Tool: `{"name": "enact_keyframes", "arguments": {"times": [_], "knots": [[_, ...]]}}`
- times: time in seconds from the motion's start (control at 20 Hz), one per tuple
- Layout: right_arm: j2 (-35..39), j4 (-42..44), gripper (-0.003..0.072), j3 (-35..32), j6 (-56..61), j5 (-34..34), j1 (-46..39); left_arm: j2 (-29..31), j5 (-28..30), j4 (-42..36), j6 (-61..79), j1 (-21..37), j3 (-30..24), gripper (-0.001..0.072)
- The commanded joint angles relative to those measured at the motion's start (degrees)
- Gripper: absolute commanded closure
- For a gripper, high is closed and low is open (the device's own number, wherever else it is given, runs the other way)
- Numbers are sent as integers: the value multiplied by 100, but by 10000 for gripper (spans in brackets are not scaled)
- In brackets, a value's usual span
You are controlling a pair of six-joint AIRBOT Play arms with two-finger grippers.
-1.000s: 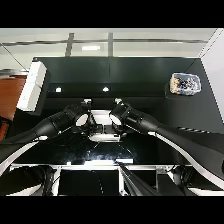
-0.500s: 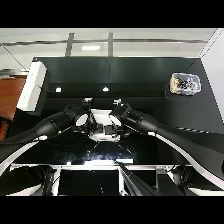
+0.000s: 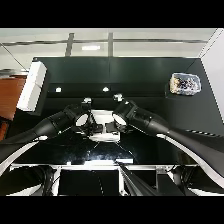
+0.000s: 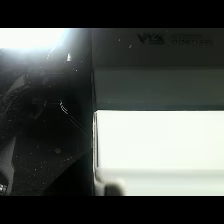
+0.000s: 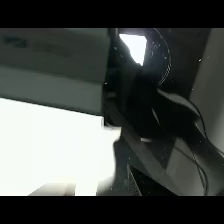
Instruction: Fold the box and place the chain.
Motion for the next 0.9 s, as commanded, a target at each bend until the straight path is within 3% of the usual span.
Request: {"name": "enact_keyframes", "arguments": {"times": [0.0, 0.25, 0.45, 0.65, 0.85], "knots": [[450, -17, 313, 4, -216, 85, 2, -2, -2, -2, 7, -2, 0, 680], [1314, -87, 313, 4, -455, 188, -55, -2, 4, 2, 7, -2, 0, 679], [1904, -780, 313, 4, -546, 684, -527, -2, 2, 0, 7, -2, 0, 679], [2024, -1550, 313, 2, -1185, 1143, -1631, -2, 2, 2, 7, -2, 0, 679], [2020, -1956, 312, 2, -1810, 258, -3220, -2, 4, 9, 7, -2, 0, 679]]}}
